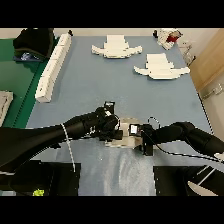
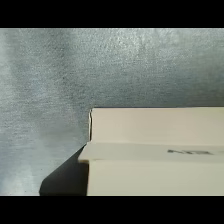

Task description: Fold the box.

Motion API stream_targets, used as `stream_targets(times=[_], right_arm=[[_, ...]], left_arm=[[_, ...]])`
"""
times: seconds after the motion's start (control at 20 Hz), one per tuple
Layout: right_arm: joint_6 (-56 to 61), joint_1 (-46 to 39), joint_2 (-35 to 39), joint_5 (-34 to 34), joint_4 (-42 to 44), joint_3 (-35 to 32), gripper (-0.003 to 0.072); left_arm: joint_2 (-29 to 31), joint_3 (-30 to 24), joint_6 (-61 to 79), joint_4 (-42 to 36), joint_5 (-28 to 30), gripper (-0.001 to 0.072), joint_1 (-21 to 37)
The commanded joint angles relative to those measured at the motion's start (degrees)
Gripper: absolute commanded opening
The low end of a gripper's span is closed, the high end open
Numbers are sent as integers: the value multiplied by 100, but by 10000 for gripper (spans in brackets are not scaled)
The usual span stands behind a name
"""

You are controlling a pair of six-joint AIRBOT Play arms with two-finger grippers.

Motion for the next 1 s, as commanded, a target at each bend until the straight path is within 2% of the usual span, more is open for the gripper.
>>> stream_targets(times=[0.0,0.15,0.2,0.25,0.3,0.4,0.7,0.75,0.8,0.85,0.95], right_arm=[[-7,4,-2,11,9,2,510],[-7,4,-2,11,9,2,510],[-7,4,-2,11,7,2,510],[-7,4,-2,11,9,2,510],[-7,4,-2,11,9,2,510],[-7,4,-4,11,9,2,510],[-7,4,-4,11,9,2,510],[-7,4,-2,11,7,2,510],[-7,4,-2,11,9,2,510],[-7,4,-2,11,9,2,510],[-7,4,-2,11,9,2,510]], left_arm=[[-9,13,-9,-87,7,13,-4],[-9,13,-4,-179,4,16,-4],[-9,13,20,-201,11,116,-4],[-9,13,13,-229,11,415,-4],[-9,13,15,-249,7,489,-4],[-9,13,15,-262,9,489,-4],[-9,13,-26,-190,15,486,-4],[-9,13,-24,-188,7,385,-4],[-9,13,-11,-188,-13,134,-4],[-9,13,33,-190,-11,14,-4],[-9,13,22,-195,-15,14,-4]])
